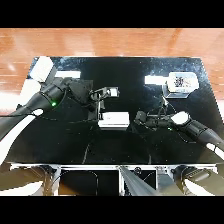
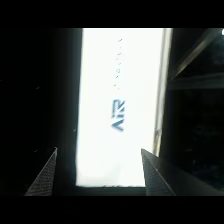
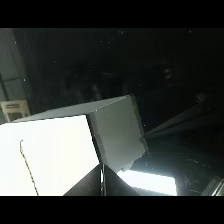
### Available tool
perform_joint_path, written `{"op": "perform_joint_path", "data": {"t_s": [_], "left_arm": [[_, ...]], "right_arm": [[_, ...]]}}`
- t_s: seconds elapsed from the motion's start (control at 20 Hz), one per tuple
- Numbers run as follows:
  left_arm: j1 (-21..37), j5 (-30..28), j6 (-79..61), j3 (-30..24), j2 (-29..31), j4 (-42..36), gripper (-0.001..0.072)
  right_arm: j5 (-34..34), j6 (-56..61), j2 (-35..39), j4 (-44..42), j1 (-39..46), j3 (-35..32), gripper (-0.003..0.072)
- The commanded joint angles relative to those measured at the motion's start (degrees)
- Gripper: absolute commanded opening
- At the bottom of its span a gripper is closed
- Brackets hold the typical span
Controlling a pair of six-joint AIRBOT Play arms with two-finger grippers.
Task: Fold the box and place the chain.
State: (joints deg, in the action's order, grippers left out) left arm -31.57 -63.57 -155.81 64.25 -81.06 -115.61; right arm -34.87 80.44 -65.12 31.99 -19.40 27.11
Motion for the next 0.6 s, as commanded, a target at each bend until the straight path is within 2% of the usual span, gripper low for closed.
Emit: {"op": "perform_joint_path", "data": {"t_s": [0.0,0.35,0.55], "left_arm": [[-1.38,0.7,3.78,-0.15,0.13,1.42,0.0621],[-1.18,0.24,6.27,-0.2,0.13,2.84,0.0621],[-1.25,1.29,6.21,-2.01,0.13,2.89,0.0621]], "right_arm": [[0.02,-0.57,-0.04,0.0,0.0,0.02,0.0034],[0.04,-1.03,-0.04,0.0,0.0,0.02,0.0034],[0.11,-1.05,-0.04,0.0,0.0,0.02,0.0034]]}}
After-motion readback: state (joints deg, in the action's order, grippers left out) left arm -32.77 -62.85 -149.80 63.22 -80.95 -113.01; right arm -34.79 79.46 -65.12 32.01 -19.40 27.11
